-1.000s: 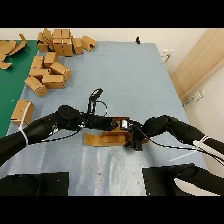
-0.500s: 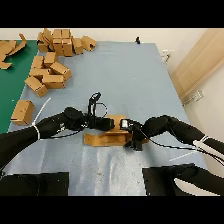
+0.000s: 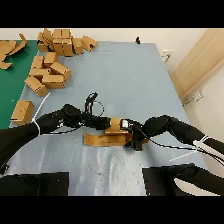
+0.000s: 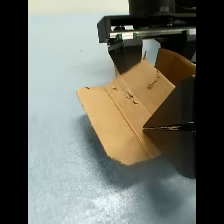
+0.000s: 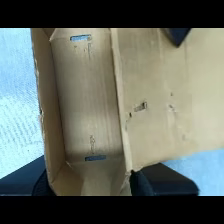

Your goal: Fold the box.

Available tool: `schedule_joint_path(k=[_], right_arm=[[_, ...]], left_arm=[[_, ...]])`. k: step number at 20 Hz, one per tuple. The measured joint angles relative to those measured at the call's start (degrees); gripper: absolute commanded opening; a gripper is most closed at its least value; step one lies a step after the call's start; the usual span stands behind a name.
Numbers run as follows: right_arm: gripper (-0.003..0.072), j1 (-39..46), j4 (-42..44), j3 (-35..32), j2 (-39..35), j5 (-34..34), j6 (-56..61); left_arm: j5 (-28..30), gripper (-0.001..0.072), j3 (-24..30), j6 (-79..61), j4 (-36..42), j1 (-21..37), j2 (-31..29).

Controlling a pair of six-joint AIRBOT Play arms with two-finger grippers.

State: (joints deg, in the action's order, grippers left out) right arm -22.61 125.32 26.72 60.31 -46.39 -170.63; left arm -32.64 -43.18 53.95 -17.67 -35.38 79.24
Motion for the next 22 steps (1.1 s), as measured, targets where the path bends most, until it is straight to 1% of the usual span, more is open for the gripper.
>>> schedule_joint_path(k=[6,9,10,13,15,17,18,20,22], right_arm=[[0.0496,0.00,0.00,0.00,0.00,0.00,0.00],[0.0495,0.00,0.00,0.00,0.00,0.00,0.00],[0.0496,0.00,0.00,0.00,0.00,0.00,0.00],[0.0496,0.00,-0.07,0.00,0.00,0.00,-0.02],[0.0495,0.00,-0.11,0.00,0.00,0.00,-0.02],[0.0496,0.00,-0.09,0.00,0.00,0.00,-0.02],[0.0496,0.00,-0.09,0.00,0.00,0.00,-0.02],[0.0496,0.00,-0.09,0.00,0.00,0.00,-0.02],[0.0496,0.00,-0.09,0.00,0.00,0.00,-0.02]], left_arm=[[-3.76,0.0011,-2.08,1.18,-1.38,0.72,2.69],[-6.78,0.0011,-4.22,1.22,-1.57,2.40,2.97],[-8.37,0.0011,-5.09,0.98,-1.57,3.52,3.06],[-16.41,0.0010,-7.56,-4.07,0.87,8.79,2.69],[-22.27,0.0009,-8.35,-9.86,4.44,12.90,1.31],[-27.41,0.0009,-8.74,-15.80,5.05,16.09,-1.38],[-29.40,0.0009,-8.81,-17.88,3.48,16.87,-3.28],[-31.43,0.0009,-8.57,-20.26,-1.73,17.44,-7.58],[-32.11,0.0012,-7.91,-21.57,-9.01,16.17,-12.11]])
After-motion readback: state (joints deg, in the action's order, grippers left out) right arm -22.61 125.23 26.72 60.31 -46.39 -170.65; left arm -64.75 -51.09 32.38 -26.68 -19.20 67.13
